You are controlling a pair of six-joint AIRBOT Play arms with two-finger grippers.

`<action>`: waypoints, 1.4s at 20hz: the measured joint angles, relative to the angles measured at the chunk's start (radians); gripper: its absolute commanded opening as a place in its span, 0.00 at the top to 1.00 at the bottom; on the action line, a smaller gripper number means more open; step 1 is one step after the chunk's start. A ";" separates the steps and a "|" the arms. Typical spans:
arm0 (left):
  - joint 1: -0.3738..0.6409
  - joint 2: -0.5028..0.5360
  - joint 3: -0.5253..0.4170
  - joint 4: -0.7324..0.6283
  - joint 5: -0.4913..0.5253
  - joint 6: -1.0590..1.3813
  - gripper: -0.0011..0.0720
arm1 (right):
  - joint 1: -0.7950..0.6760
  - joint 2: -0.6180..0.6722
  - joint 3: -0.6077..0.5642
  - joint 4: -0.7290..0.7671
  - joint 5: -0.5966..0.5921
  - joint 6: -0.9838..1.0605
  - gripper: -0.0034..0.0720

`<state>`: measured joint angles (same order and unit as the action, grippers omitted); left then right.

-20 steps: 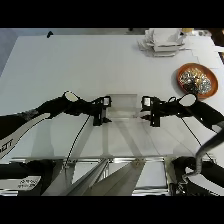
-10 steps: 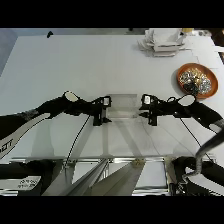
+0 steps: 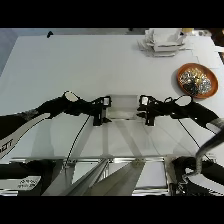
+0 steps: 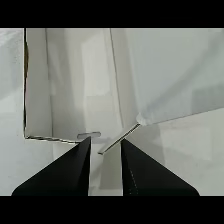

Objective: Fold the box and place the chain.

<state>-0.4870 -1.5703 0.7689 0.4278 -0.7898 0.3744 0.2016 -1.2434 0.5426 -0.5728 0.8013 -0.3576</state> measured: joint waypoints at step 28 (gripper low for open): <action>0.000 0.000 -0.001 -0.002 0.000 -0.002 0.77 | 0.006 0.089 -0.002 -0.247 -0.039 0.138 0.50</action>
<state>-0.4870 -1.5703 0.7681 0.4259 -0.7895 0.3729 0.2077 -1.1549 0.5407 -0.8196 0.7624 -0.2199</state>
